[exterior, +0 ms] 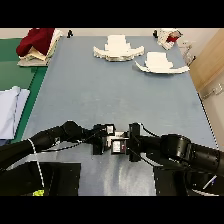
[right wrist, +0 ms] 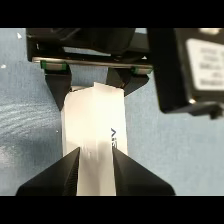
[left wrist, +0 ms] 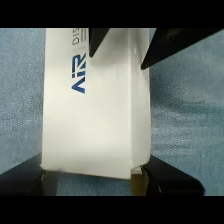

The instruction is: Fold the box.

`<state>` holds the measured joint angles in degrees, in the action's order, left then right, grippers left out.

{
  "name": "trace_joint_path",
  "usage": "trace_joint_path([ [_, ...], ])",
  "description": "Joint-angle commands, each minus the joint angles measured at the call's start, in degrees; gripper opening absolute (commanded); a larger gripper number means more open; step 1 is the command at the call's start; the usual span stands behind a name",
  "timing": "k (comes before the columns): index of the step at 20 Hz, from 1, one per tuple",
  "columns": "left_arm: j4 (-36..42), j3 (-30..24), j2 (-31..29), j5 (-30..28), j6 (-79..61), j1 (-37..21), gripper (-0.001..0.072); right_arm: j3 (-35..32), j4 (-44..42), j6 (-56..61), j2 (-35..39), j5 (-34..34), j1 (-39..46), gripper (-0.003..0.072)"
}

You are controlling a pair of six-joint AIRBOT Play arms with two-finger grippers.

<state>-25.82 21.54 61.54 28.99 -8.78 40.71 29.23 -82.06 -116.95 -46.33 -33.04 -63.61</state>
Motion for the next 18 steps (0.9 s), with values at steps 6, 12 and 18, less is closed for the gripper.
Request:
trace_joint_path([
  [6,0.0,0.0,0.0,0.0,0.0,0.0,0.0402,0.1,2.9,-0.1,1.0,3.0,0.1,0.0310],
  [12,0.0,0.0,0.0,0.0,0.0,0.0,0.0402,0.1,2.0,-0.1,-2.0,3.0,0.0,0.0245],
  [18,-0.1,0.0,0.0,0.0,0.0,0.0,0.0402,0.1,-1.1,-0.1,-2.4,2.9,0.0,0.0179],
])
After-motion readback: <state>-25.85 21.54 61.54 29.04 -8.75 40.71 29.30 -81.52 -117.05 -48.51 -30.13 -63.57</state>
